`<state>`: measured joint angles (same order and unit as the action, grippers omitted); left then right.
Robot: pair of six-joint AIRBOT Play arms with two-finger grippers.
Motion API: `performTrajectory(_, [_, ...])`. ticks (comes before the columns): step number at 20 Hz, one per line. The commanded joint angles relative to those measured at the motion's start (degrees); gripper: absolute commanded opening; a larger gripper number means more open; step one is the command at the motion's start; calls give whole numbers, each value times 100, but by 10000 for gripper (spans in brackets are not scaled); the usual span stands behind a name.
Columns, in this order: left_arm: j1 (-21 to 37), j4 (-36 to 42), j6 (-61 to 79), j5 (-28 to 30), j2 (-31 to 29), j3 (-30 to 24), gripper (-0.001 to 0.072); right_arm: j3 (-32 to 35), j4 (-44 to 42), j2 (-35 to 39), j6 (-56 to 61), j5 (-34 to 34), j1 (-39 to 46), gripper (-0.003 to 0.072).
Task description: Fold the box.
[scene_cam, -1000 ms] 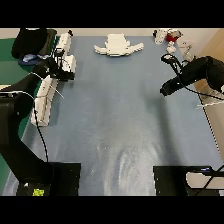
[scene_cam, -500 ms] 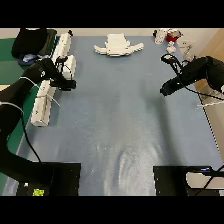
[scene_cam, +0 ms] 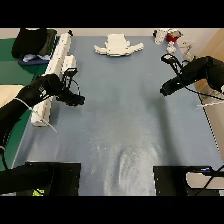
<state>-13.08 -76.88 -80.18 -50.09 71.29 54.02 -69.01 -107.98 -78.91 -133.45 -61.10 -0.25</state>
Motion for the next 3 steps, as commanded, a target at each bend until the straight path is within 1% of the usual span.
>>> performTrajectory(1, [-160, 22, -63, -94, -219, -201, 13, -7, -2, -4, 2, 2, 4, 5])
performTrajectory(3, [-157, 20, -63, -90, -219, -201, 13, -7, -2, -4, 2, 2, 4, 4])
